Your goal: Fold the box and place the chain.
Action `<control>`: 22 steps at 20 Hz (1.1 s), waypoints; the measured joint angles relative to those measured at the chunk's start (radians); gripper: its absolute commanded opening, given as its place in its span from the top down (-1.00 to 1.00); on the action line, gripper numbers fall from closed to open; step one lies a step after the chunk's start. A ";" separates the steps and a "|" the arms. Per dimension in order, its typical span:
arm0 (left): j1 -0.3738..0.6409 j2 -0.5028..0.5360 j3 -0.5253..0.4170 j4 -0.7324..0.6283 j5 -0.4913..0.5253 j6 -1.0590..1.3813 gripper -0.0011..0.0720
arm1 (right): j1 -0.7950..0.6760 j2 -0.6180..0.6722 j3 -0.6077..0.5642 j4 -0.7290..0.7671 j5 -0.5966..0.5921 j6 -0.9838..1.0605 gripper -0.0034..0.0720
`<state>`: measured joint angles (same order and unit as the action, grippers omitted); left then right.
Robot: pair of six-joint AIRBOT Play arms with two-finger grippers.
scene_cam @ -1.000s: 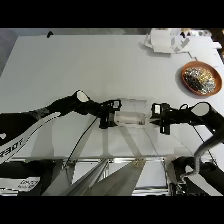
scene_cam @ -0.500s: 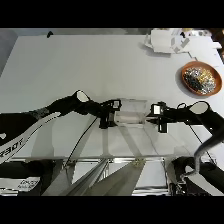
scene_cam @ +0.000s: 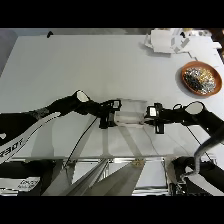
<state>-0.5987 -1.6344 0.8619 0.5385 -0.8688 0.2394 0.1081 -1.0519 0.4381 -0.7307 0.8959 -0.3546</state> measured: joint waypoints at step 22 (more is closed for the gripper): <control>0.000 0.000 0.000 0.000 0.000 0.000 0.39 | 0.002 0.116 0.000 -0.135 -0.033 0.257 0.42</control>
<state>-0.5987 -1.6344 0.8619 0.5385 -0.8688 0.2390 0.1104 -0.9360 0.4377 -0.8654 0.8627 -0.0971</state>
